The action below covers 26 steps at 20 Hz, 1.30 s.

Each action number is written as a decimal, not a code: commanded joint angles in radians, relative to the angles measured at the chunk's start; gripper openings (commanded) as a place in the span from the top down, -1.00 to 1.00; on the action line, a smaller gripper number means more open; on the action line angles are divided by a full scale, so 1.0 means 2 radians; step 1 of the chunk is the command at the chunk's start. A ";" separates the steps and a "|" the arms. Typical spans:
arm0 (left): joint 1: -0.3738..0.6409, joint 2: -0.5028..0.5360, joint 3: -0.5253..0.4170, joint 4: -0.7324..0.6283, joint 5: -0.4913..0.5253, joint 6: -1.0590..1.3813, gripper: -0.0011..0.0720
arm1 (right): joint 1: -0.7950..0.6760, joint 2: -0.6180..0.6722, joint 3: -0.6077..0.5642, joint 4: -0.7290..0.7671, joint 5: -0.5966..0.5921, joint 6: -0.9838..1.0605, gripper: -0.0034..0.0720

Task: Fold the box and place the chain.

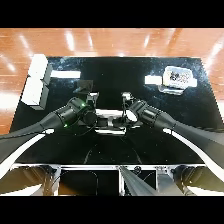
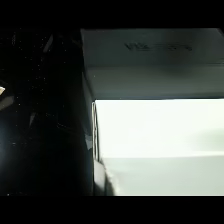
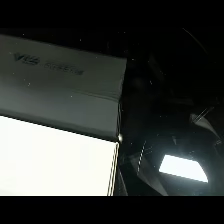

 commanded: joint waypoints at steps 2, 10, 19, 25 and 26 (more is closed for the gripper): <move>0.000 0.000 0.001 0.000 0.000 0.000 0.91 | 0.000 -0.001 0.000 0.003 -0.002 -0.002 0.30; 0.000 0.000 0.001 0.000 0.000 0.000 0.91 | 0.000 -0.001 0.000 0.016 -0.014 -0.025 0.83; 0.000 0.000 0.001 0.000 0.001 0.000 0.91 | 0.000 -0.001 0.000 0.016 -0.014 -0.025 0.82; 0.000 0.000 0.001 0.000 0.000 0.000 0.91 | -0.001 0.007 0.000 0.014 -0.006 -0.025 -0.06; 0.000 0.000 0.001 0.000 0.000 0.000 0.91 | -0.001 0.011 0.000 0.013 -0.005 -0.025 -0.06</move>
